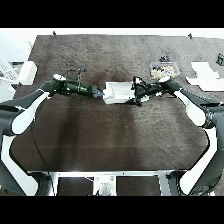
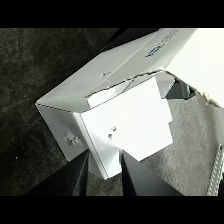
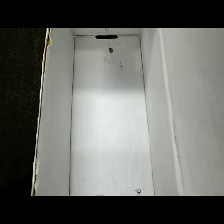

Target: Fold the box and place the chain.

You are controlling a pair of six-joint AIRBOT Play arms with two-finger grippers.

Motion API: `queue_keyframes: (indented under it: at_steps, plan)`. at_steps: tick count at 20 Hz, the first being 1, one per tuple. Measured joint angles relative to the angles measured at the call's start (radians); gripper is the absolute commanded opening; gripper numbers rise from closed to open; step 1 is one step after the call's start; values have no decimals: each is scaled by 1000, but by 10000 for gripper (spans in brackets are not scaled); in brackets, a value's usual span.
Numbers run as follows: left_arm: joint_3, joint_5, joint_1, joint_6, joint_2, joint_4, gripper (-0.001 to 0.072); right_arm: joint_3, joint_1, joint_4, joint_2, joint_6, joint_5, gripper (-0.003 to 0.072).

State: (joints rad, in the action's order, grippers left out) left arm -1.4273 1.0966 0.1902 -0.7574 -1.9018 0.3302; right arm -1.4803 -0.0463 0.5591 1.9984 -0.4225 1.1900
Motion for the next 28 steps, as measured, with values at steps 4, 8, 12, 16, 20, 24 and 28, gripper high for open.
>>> queue_keyframes:
  at_steps: [4,8,12,16,20,24,28]
  plan:
    - [0,15,0,2,0,-5,249,0,0,0,0,0,0,627]
    - [0,19,0,-4,0,0,249,0,0,0,0,0,0,627]
    - [0,17,0,-29,0,3,249,0,0,0,0,0,0,627]
    - [0,-4,0,-50,0,5,249,0,0,0,0,0,0,626]
    - [0,-14,0,-72,0,4,248,0,0,0,0,0,0,627]
    - [0,-12,2,-114,0,-1,249,0,0,0,0,0,0,627]
    - [0,-21,4,-280,0,-5,248,0,0,0,0,0,0,626]
